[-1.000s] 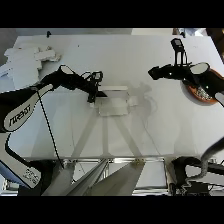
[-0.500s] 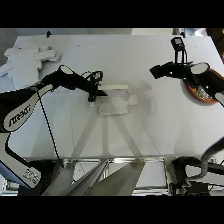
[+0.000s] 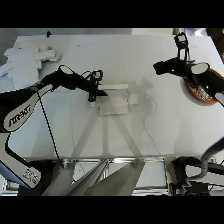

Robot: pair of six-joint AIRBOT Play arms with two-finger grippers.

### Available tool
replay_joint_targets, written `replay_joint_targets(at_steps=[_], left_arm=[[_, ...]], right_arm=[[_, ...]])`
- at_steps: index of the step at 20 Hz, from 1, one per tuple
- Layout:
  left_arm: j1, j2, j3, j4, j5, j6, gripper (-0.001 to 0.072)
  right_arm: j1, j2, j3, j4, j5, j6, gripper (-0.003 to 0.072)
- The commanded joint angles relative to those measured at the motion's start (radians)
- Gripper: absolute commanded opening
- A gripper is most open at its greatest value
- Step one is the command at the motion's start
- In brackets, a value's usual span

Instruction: Fold the box and place the chain.

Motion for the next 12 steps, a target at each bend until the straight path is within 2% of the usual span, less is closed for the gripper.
replay_joint_targets(at_steps=[1, 6, 8, 9, 12], left_arm=[[0.0, 0.0, 0.001, 0.0, -0.001, 0.0, 0.0018], [0.0, 0.0, 0.001, 0.0, -0.001, 0.0, 0.0018], [0.0, 0.0, 0.001, 0.0, -0.001, 0.0, 0.0018], [0.0, 0.0, 0.001, 0.0, -0.001, 0.0, 0.0018], [0.0, 0.0, 0.001, 0.0, -0.001, 0.0, 0.0018]], right_arm=[[0.0, 0.0, 0.001, 0.002, 0.168, 0.086, 0.0517], [0.013, 0.001, 0.003, 0.002, 0.437, 0.049, 0.0519], [0.026, 0.005, 0.013, 0.003, 0.525, -0.056, 0.057], [0.034, 0.014, 0.014, 0.006, 0.542, -0.104, 0.0691], [0.065, 0.056, 0.014, 0.005, 0.583, -0.303, 0.0711]])
